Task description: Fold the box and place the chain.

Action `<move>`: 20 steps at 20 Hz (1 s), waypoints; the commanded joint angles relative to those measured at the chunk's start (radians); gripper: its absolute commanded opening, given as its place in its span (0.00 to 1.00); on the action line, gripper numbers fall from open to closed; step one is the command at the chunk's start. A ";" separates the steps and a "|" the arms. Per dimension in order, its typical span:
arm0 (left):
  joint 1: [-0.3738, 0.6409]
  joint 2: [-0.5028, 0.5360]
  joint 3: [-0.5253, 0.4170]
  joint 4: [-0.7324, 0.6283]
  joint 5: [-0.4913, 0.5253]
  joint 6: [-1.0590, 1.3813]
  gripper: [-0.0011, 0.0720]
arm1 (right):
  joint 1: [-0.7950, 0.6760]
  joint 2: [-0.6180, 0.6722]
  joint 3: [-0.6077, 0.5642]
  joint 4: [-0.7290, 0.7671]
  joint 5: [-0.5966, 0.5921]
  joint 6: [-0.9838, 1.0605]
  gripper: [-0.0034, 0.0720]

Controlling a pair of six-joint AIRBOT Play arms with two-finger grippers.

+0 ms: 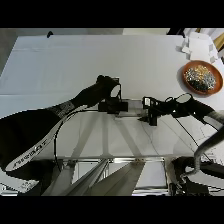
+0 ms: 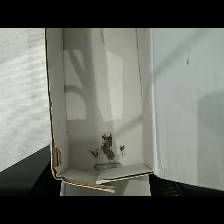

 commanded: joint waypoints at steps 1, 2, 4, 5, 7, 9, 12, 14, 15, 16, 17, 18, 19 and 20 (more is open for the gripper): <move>-0.008 -0.002 0.000 0.016 0.000 -0.001 0.05 | 0.000 0.000 0.000 -0.001 0.000 -0.002 0.58; -0.008 -0.003 0.000 0.016 0.000 -0.005 0.07 | 0.000 0.000 0.000 -0.001 0.000 -0.002 0.58; -0.008 -0.008 0.000 0.019 0.002 -0.007 0.07 | 0.000 0.000 0.000 -0.001 0.000 -0.002 0.58; -0.008 -0.012 0.000 0.019 0.007 -0.007 0.07 | 0.000 0.000 0.000 -0.001 0.000 -0.002 0.58; -0.008 -0.019 0.000 0.018 0.021 -0.008 0.07 | 0.000 0.000 0.000 -0.001 0.000 -0.002 0.58; -0.008 -0.029 0.000 0.018 0.023 -0.008 0.07 | 0.000 0.000 0.000 -0.001 0.000 -0.002 0.58; -0.008 -0.036 0.000 0.018 0.022 -0.007 0.10 | 0.000 0.000 0.000 -0.001 0.000 -0.002 0.58; -0.008 -0.038 0.000 0.018 0.022 -0.007 0.23 | 0.000 0.000 0.000 -0.001 0.000 -0.002 0.58; -0.008 -0.038 0.000 0.018 0.022 -0.007 0.23 | 0.000 0.000 0.000 -0.001 0.000 -0.002 0.57; -0.008 -0.039 0.000 0.018 0.022 -0.007 0.22 | 0.000 0.000 0.000 -0.002 0.000 -0.002 0.58; -0.008 -0.039 0.000 0.018 0.022 -0.007 0.22 | 0.000 0.000 0.000 -0.001 0.000 -0.002 0.58; -0.008 -0.039 0.000 0.018 0.022 -0.007 0.18 | 0.000 0.000 0.000 -0.001 0.000 -0.002 0.58; -0.008 -0.039 0.000 0.018 0.022 -0.007 0.12 | 0.000 0.000 0.000 -0.001 0.000 -0.002 0.58; -0.008 -0.038 0.000 0.018 0.021 -0.007 0.03 | 0.000 0.000 0.000 -0.001 0.000 -0.002 0.58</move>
